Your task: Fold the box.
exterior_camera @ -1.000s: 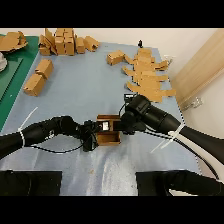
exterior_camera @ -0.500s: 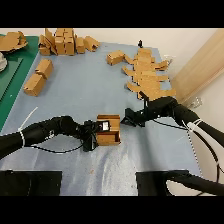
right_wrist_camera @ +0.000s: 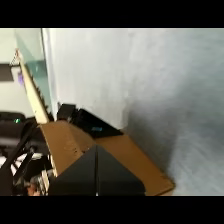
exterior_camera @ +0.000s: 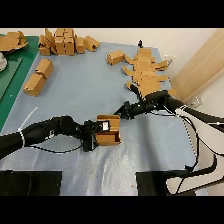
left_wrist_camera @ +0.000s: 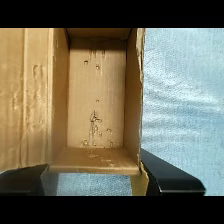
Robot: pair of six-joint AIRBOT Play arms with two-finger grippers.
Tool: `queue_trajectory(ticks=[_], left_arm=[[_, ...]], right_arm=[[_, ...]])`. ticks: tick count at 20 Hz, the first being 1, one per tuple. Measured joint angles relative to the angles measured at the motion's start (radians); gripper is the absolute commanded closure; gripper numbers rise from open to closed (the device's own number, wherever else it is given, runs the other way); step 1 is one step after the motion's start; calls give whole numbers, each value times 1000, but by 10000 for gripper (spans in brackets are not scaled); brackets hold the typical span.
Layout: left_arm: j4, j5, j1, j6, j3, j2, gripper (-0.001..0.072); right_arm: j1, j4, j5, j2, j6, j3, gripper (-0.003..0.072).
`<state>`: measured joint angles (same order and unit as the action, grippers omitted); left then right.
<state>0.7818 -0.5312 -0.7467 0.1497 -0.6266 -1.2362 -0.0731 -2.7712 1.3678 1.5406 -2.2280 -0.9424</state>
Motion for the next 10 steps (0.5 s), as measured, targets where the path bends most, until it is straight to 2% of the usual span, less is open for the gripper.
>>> queue_trajectory(ticks=[6, 10], left_arm=[[0, 0, -1, 0, 0, 0, 241], [0, 0, -1, 0, 0, 0, 241]], right_arm=[[-77, -15, 81, -4, -90, 49, 685], [-112, -12, 41, -81, -148, 148, 684]])
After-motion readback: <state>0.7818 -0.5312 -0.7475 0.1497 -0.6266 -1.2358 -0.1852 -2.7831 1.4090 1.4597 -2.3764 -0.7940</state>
